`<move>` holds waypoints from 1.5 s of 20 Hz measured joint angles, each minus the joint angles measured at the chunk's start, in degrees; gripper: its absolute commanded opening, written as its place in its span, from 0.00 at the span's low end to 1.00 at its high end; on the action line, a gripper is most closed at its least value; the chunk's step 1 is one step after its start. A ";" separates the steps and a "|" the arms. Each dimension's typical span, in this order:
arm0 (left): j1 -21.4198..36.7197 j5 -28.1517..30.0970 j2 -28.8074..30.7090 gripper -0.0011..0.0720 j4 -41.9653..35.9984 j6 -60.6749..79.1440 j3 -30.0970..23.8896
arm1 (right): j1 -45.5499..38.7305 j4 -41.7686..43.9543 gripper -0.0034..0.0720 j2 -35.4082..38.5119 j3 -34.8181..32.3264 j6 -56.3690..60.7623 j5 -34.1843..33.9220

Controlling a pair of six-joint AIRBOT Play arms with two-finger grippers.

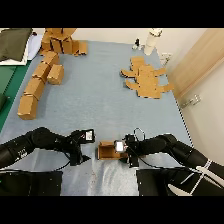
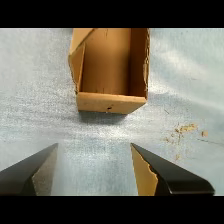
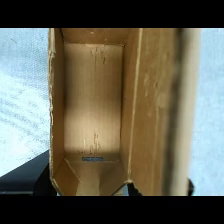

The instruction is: Fold the box.

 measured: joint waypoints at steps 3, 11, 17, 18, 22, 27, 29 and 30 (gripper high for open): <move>-2.64 2.73 -0.48 0.97 -1.66 1.60 -0.44 | 0.00 0.00 0.66 0.00 0.00 0.00 0.00; -8.37 10.56 -6.45 0.97 -3.91 2.67 0.44 | 0.00 0.00 0.66 0.00 0.00 0.00 0.00; -9.11 11.47 -7.82 0.97 -4.17 2.82 1.31 | 0.00 0.00 0.66 0.00 0.00 0.00 0.00; -9.14 11.43 -7.93 0.97 -4.17 2.84 1.33 | 0.00 0.00 0.66 0.00 -0.02 0.00 0.00; -9.18 10.40 -8.04 0.97 -4.61 2.82 1.51 | 0.00 -0.09 0.66 0.00 0.00 0.00 0.00; -9.20 9.07 -8.11 0.97 -4.59 2.82 1.60 | 0.00 -0.13 0.66 0.00 0.00 0.00 0.02; -9.57 8.83 -8.61 0.97 -4.72 2.82 1.86 | 0.00 -0.13 0.66 0.00 0.00 0.00 0.02; -9.86 8.87 -9.05 0.98 -5.05 2.82 2.14 | 0.00 -0.13 0.66 0.00 0.00 0.00 0.00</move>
